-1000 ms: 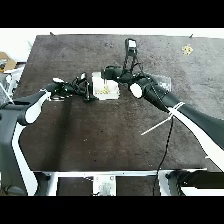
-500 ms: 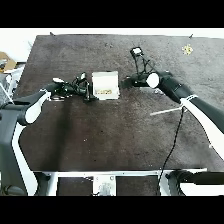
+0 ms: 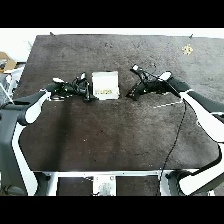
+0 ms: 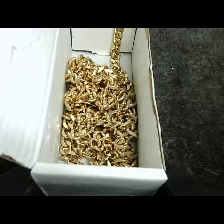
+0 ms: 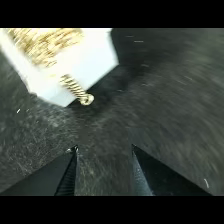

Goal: Fold the box and place the chain.

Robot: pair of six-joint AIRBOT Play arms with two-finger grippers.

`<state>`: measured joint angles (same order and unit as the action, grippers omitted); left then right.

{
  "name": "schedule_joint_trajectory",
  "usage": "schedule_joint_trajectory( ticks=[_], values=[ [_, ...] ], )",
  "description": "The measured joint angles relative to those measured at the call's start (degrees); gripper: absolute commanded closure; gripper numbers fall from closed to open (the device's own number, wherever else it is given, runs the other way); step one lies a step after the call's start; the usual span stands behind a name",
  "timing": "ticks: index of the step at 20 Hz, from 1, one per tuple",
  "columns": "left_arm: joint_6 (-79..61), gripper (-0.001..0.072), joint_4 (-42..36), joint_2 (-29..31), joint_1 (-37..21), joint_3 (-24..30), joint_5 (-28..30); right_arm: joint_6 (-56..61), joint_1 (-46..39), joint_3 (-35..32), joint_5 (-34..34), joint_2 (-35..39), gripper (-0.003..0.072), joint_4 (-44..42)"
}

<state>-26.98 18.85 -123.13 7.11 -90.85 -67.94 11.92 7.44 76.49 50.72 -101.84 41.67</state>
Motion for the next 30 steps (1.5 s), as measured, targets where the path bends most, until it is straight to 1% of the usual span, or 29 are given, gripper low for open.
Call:
schedule_joint_trajectory(
  ticks=[4,5,8,9,13,17,18,19,20,21,22,24,25,27,30],
  values=[
    [0.0,0.0424,0.0,0.0,0.0,0.0,-0.02,-12.92,-0.39,3.67,3.56,-4.7,0.0296,-5.6],
    [-0.02,0.0424,0.0,0.0,0.0,0.0,0.0,-15.1,-0.5,4.31,4.2,-5.53,0.0312,-6.43],
    [-0.02,0.0424,0.0,0.0,0.02,0.0,-0.02,-20.76,-0.5,5.38,5.6,-7.26,0.0313,-7.82],
    [-0.02,0.0424,0.0,0.0,0.02,0.0,0.0,-22.36,-0.42,5.57,5.77,-7.61,0.0367,-8.26],
    [-0.02,0.0424,0.0,0.0,0.0,0.0,-0.02,-26.67,-0.26,6.23,6.25,-9.01,0.0369,-10.32],
    [-0.02,0.0424,0.0,0.0,0.02,0.0,-0.02,-28.46,-0.11,7.48,7.37,-10.91,0.0374,-11.43],
    [-0.02,0.0424,0.0,0.0,0.02,0.0,-0.02,-28.65,-0.07,7.67,7.76,-11.17,0.0461,-11.63],
    [-0.02,0.0424,0.0,0.0,0.02,0.0,-0.02,-28.81,-0.04,7.8,8.07,-11.34,0.0479,-11.78],
    [-0.02,0.0424,0.0,0.0,0.0,0.0,-0.02,-28.92,-0.04,7.87,8.24,-11.5,0.048,-11.87],
    [-0.02,0.0424,0.0,0.0,0.0,0.0,-0.02,-28.98,-0.07,7.93,8.31,-11.61,0.056,-11.87],
    [-0.02,0.0424,0.0,0.0,0.0,0.0,-0.02,-29.11,-0.07,8.0,8.31,-11.67,0.0604,-11.98],
    [-0.02,0.0424,0.0,0.0,0.02,0.0,-0.02,-29.07,-0.04,8.04,8.35,-11.65,0.0607,-12.02],
    [-0.02,0.0424,0.0,0.0,0.0,0.0,-0.02,-28.94,-0.04,8.07,8.35,-11.43,0.0679,-11.74],
    [-0.02,0.0424,0.0,0.0,0.0,0.0,-0.02,-28.06,-0.07,8.09,8.35,-10.4,0.0679,-10.67],
    [-0.02,0.0424,0.0,0.0,0.0,0.0,-0.02,-25.03,0.0,8.07,8.5,-7.67,0.0679,-6.86]
  ],
)
